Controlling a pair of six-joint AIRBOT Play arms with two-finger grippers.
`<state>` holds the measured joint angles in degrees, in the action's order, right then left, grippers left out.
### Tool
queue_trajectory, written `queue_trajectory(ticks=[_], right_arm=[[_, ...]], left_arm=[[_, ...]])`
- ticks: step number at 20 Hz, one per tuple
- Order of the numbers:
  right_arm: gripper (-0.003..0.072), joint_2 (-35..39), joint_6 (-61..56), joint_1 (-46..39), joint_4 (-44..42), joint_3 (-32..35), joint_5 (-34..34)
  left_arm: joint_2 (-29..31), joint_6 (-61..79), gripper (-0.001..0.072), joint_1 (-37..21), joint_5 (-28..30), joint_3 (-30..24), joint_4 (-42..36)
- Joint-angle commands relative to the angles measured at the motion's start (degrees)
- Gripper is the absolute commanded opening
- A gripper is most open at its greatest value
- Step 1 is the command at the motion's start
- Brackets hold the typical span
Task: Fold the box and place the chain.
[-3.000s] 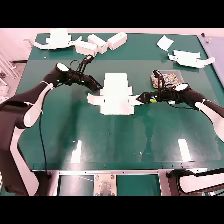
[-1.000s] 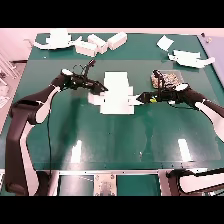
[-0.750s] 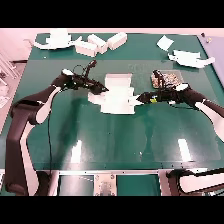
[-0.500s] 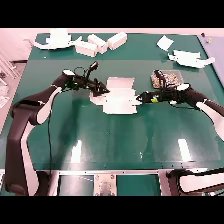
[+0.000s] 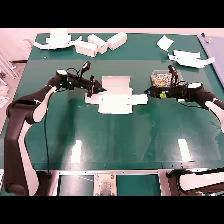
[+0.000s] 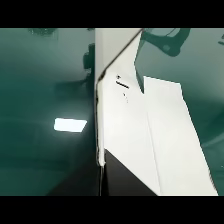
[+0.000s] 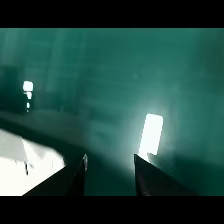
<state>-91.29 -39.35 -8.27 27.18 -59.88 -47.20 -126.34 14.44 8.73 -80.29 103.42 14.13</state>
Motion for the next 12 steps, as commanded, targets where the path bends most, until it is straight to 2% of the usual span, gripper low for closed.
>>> queue_trajectory(ticks=[1, 12], right_arm=[[0.0373, 0.04, 5.79, -0.37, -8.79, -0.07, 0.28], [0.0373, 0.02, 7.17, -0.35, -10.6, 0.0, 0.28]], left_arm=[[0.04, 4.37, 0.0015, -0.33, -0.02, -2.51, -0.87], [0.22, 8.15, 0.0014, 0.15, 4.61, -3.58, 0.68]])
